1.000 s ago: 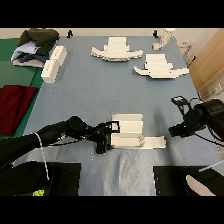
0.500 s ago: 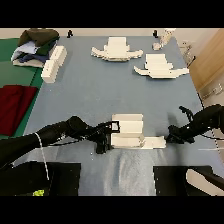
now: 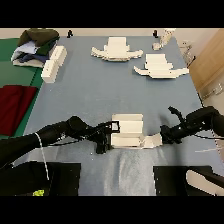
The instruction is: Fold the box.
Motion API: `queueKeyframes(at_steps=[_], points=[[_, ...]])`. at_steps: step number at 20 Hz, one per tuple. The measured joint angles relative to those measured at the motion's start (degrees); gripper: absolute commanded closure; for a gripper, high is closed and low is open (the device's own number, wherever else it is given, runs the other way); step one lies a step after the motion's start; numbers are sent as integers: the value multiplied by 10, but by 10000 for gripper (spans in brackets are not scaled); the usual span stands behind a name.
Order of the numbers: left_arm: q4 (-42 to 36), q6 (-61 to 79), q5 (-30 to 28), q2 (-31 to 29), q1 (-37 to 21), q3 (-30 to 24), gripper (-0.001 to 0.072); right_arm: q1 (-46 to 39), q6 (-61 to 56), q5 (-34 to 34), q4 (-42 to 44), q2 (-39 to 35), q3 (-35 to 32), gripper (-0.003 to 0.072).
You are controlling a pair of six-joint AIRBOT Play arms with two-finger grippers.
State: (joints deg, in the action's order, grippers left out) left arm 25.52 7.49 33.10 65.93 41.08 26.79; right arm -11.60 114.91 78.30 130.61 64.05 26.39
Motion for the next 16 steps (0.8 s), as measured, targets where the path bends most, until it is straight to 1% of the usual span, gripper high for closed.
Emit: queueKeyframes(at_steps=[4, 7, 8, 9, 10, 13, 16], points=[[0, 0, 0, 0, 0, 0, 195, 33, 0, -9, 13, -5, 1, 684], [0, 0, 0, 0, 0, 0, 195, 43, 0, -4, 18, -30, 7, 680], [0, 0, 0, 0, 0, 0, 195, 45, 0, 2, 19, -41, 9, 647], [0, 0, 0, 0, 0, 0, 195, 47, 0, 7, 21, -51, 10, 438], [0, 0, 0, 0, 0, 0, 195, 52, 0, 14, 23, -61, 12, 283], [0, 0, 0, 0, 0, 0, 195, 77, 0, 21, 27, -79, 14, 278], [0, 0, 0, 0, 0, 0, 195, 113, -4, 7, 30, -85, 16, 278]])
